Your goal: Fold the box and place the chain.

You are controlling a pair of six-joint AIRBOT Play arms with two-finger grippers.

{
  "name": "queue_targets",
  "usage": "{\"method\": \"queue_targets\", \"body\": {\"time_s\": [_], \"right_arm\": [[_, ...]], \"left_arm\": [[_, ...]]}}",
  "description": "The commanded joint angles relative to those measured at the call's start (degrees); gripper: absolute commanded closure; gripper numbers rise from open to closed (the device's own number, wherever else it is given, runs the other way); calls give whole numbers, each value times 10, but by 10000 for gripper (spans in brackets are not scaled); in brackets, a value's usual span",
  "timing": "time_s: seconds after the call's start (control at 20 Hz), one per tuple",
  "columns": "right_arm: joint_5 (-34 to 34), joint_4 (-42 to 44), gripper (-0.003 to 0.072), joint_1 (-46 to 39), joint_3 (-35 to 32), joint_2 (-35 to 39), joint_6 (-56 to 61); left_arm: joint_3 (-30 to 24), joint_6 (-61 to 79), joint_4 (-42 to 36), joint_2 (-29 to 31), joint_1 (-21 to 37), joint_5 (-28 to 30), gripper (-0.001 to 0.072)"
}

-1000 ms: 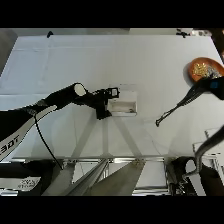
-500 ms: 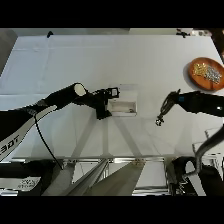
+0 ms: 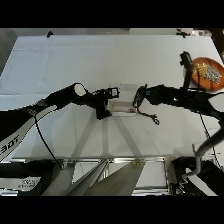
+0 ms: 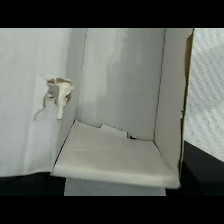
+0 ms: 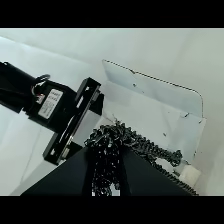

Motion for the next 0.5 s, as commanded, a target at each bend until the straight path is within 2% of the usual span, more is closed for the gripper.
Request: {"method": "queue_targets", "body": {"time_s": [0.0, 0.45], "right_arm": [[-77, 3, 676, 30, -1, -70, 0], [-63, 6, 676, 96, -1, -171, 1]], "left_arm": [[0, 0, 0, 0, 0, 0, 498], [0, 0, 0, 0, 0, 0, 498]]}}
